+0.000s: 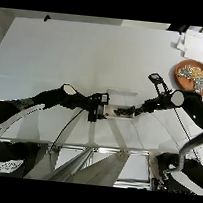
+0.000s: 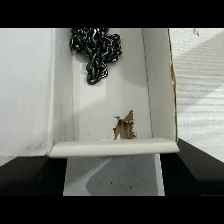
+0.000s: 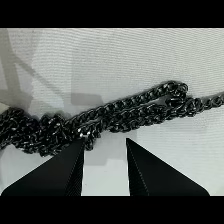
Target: Fold the box and place the chain.
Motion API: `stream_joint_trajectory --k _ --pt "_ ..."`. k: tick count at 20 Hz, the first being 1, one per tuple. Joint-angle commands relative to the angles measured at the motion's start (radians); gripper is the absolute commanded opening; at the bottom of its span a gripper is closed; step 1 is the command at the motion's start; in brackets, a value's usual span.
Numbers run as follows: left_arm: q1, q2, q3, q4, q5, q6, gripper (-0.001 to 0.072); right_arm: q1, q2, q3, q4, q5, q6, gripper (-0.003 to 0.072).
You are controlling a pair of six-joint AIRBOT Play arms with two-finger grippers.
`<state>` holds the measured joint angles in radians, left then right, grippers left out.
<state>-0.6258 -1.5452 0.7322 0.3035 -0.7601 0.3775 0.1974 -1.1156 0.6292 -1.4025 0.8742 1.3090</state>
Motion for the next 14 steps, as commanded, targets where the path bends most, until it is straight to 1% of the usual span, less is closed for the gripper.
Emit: stream_joint_trajectory --k 1,6,12,13,14 --pt "0.001 0.001 0.000 0.000 0.000 0.000 0.0134 0.001 0.000 -0.001 0.001 -0.016 0.003 0.0255" --pt "0.001 0.001 0.000 0.000 0.000 0.000 0.0134 0.001 -0.005 -0.021 0.008 -0.046 0.003 0.0247" --pt "0.001 0.001 0.000 0.000 0.000 0.000 0.0134 0.001 -0.060 -0.022 0.046 -0.050 0.003 0.0246" --pt "0.001 0.001 0.000 0.000 0.000 0.000 0.0134 0.001 -0.064 -0.022 0.045 -0.049 0.003 0.0234" --pt "0.001 0.001 0.000 0.000 0.000 0.000 0.0134 0.001 -0.065 -0.022 0.045 -0.049 0.003 0.0205"
